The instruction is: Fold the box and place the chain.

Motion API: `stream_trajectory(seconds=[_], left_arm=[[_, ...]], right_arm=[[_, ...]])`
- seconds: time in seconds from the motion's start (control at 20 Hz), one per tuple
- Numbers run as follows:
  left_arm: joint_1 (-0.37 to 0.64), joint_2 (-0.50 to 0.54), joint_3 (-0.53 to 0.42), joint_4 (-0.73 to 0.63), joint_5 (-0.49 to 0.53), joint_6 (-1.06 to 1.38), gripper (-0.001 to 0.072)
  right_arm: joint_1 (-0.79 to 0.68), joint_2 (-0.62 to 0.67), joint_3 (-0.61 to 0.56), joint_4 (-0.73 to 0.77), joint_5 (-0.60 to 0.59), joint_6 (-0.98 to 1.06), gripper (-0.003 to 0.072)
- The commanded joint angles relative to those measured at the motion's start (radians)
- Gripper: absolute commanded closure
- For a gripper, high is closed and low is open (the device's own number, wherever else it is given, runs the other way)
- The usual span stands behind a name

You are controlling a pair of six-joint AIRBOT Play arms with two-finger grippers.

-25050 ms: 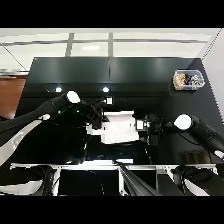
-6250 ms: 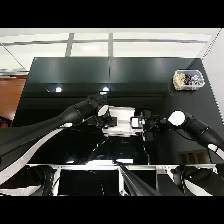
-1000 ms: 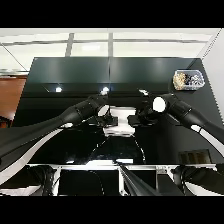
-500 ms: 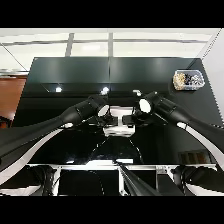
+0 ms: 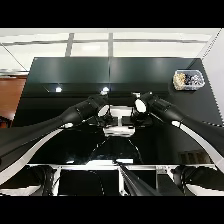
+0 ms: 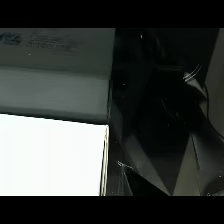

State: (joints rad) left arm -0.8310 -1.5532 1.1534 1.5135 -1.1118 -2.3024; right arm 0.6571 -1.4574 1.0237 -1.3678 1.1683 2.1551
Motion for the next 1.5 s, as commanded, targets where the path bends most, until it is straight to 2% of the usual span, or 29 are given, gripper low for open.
stream_trajectory(seconds=[0.0,0.05,0.1,0.35,0.4,0.45,0.8,1.15,1.2,1.25,1.45], left_arm=[[0.0,0.0,0.0,-0.003,-0.005,0.002,0.0684],[0.0,0.0,0.0,-0.003,-0.004,0.002,0.0684],[0.0,0.0,0.0,-0.003,-0.006,0.002,0.0684],[0.0,0.0,0.0,-0.003,-0.011,0.002,0.0684],[0.0,0.0,0.0,-0.003,-0.011,0.002,0.0684],[0.0,0.0,0.0,-0.003,-0.011,0.002,0.0684],[0.0,0.0,0.0,-0.002,0.002,0.002,0.0684],[0.0,0.0,0.0,0.01,0.017,-0.003,0.0684],[0.0,0.0,0.0,0.015,0.019,-0.004,0.0684],[-0.001,0.0,0.0,0.019,0.018,-0.004,0.0683],[-0.002,0.0,0.0,0.021,0.011,-0.004,0.0684]], right_arm=[[0.0,-0.021,0.001,0.005,0.026,0.0,0.0502],[0.0,-0.024,0.001,0.005,0.024,-0.01,0.0625],[0.0,-0.024,0.002,0.005,0.016,-0.012,0.0674],[0.0,-0.023,0.002,0.011,0.014,-0.012,0.0671],[0.0,-0.023,0.002,0.012,0.011,-0.012,0.0559],[-0.005,-0.024,0.002,0.005,0.009,-0.012,0.0417],[-0.023,-0.016,0.002,0.018,0.002,-0.015,0.0413],[-0.028,0.009,0.003,0.078,-0.023,-0.142,0.0408],[-0.028,0.011,0.008,0.081,-0.021,-0.154,0.0322],[-0.028,0.011,0.014,0.079,-0.011,-0.179,0.0296],[-0.028,0.031,0.061,0.043,0.019,-0.23,0.0297]])
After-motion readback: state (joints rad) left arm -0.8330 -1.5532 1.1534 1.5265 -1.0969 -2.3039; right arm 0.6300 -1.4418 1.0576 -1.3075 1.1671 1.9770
